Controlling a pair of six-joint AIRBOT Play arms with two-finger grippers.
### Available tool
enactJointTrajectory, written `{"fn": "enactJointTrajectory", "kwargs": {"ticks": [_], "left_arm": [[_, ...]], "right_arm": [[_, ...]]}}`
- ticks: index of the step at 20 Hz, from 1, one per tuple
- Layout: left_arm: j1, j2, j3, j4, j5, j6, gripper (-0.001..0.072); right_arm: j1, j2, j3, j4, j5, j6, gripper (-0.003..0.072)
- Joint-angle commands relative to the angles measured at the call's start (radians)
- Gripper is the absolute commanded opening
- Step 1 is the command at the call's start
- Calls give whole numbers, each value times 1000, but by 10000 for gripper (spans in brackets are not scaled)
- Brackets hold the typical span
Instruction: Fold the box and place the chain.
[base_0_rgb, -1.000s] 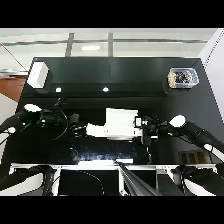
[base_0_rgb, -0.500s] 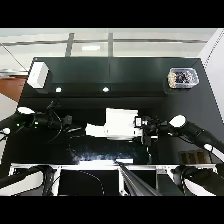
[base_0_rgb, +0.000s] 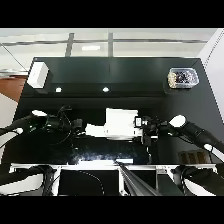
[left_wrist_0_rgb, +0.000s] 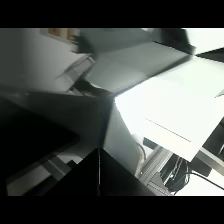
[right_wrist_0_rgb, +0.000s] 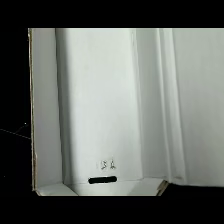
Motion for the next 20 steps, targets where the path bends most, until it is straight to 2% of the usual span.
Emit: {"fn": "enactJointTrajectory", "kwargs": {"ticks": [1,7,14,20], "left_arm": [[-63,-11,-2,-64,49,7,23],[-68,-4,-1,-65,-16,37,21],[-68,101,-1,-66,-8,25,21],[-105,111,0,-71,-19,25,21]], "right_arm": [[1,-1,0,0,0,0,479],[1,-1,0,0,0,0,479],[1,-1,0,0,0,0,479],[1,-1,0,1,0,0,479]]}}
